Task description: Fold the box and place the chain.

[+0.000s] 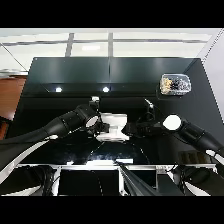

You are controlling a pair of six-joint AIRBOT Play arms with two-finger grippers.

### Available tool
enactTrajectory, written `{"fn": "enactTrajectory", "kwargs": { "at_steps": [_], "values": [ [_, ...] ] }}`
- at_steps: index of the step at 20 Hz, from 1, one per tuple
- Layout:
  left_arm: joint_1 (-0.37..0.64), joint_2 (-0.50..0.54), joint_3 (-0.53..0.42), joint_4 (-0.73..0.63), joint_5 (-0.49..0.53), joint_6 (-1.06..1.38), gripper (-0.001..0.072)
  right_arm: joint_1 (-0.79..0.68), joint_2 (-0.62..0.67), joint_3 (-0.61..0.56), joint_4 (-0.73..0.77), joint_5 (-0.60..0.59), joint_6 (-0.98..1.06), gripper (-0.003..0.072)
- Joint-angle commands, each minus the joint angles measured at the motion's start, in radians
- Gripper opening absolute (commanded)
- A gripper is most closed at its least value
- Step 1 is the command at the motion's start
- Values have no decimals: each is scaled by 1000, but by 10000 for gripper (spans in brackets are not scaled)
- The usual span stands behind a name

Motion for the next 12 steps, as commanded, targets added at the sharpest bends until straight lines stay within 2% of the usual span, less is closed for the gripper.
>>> {"fn": "enactTrajectory", "kwargs": {
  "at_steps": [1, 12],
  "values": [
    [1, -1, 0, 0, 0, 1, 32, 56, -1, 45, -157, -32, 200, 456],
    [1, -1, 0, 0, 0, 1, 32, 121, -2, 82, -300, -11, 381, 421]
  ]
}}
